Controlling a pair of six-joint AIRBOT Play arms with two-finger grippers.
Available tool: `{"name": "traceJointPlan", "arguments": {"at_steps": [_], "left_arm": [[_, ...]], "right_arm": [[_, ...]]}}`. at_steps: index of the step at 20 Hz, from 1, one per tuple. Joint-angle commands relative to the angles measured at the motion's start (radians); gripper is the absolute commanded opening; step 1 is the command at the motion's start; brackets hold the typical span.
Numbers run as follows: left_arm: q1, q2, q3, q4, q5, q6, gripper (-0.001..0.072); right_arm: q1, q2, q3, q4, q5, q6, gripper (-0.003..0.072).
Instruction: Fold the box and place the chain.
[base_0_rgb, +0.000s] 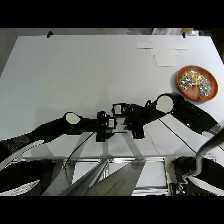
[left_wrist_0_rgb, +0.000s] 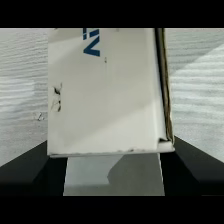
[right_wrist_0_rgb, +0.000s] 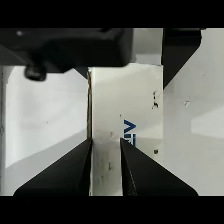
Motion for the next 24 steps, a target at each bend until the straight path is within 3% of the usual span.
{"name": "traceJointPlan", "arguments": {"at_steps": [1,5,7,24], "left_arm": [[0.000,0.000,0.000,-0.003,0.002,-0.003,0.0151],[0.000,0.000,0.000,-0.003,0.002,-0.003,0.0151],[0.000,0.000,0.000,-0.003,0.002,-0.003,0.0151],[0.000,0.000,0.000,-0.003,0.002,-0.003,0.0151]], "right_arm": [[0.000,0.018,0.000,0.014,0.019,-0.001,0.0198],[0.000,0.019,0.000,0.007,0.024,0.000,0.0148],[0.000,0.019,0.000,-0.008,0.027,0.001,0.0014],[-0.016,-0.043,-0.022,-0.024,0.048,0.023,0.0015]]}}
